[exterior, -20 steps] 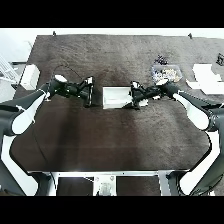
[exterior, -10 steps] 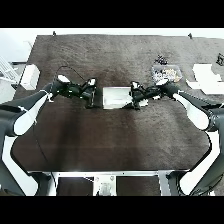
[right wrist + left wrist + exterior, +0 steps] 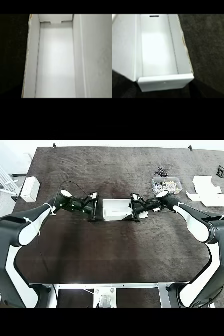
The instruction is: Fold the box and place the chain.
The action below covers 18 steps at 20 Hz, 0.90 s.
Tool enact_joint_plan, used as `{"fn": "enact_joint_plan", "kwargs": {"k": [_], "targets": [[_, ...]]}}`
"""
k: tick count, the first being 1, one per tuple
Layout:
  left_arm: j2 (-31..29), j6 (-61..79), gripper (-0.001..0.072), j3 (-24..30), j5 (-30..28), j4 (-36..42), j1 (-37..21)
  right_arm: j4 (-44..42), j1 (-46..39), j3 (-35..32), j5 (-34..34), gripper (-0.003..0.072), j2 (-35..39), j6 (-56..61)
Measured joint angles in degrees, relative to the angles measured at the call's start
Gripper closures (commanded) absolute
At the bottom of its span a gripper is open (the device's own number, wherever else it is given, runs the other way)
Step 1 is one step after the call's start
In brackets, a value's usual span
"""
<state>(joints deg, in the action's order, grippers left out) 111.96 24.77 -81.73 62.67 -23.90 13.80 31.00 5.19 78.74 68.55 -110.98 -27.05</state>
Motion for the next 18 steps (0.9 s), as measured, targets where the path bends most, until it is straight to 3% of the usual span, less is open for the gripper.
{"fn": "enact_joint_plan", "kwargs": {"k": [7,18], "targets": [[0.52,0.81,-0.0011,-0.07,-2.23,2.21,0.42,-0.04,-0.07,0.00,-0.15,0.0099,0.00,0.07],[2.40,5.18,-0.0011,-2.95,-1.11,1.27,0.37,0.00,-0.04,0.00,-0.04,0.0099,0.00,0.04]]}}
